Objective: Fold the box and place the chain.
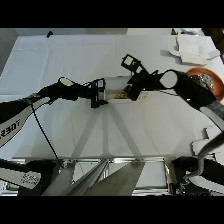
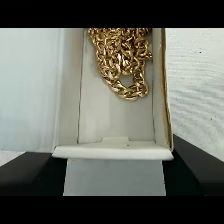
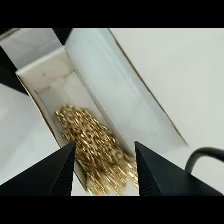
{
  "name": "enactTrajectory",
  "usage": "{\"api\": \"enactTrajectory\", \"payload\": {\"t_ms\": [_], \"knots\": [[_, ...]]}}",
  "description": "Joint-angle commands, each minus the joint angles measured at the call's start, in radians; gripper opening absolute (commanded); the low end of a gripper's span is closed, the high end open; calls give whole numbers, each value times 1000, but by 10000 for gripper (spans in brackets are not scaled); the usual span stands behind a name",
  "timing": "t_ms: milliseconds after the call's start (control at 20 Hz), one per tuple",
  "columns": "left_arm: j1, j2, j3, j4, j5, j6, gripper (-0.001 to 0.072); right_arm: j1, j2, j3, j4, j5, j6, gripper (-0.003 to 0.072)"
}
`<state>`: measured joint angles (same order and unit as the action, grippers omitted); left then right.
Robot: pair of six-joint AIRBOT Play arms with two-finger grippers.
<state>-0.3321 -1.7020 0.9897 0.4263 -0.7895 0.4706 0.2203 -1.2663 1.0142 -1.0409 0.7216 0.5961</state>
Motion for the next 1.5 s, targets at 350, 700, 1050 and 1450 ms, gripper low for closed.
{"api": "enactTrajectory", "payload": {"t_ms": [350, 700, 1050, 1450], "knots": [[0, 0, 0, 0, 0, 0, 258, -245, -115, -5, 10, 206, -572, 543], [0, 0, 0, 0, 0, 0, 258, -243, -325, -4, 171, 136, -684, 544], [0, 0, 0, 0, 0, 0, 258, -189, -355, 2, 185, -33, -592, 431], [0, 0, 0, 0, 0, 0, 258, -176, -380, 2, 42, -22, -327, 12]]}}
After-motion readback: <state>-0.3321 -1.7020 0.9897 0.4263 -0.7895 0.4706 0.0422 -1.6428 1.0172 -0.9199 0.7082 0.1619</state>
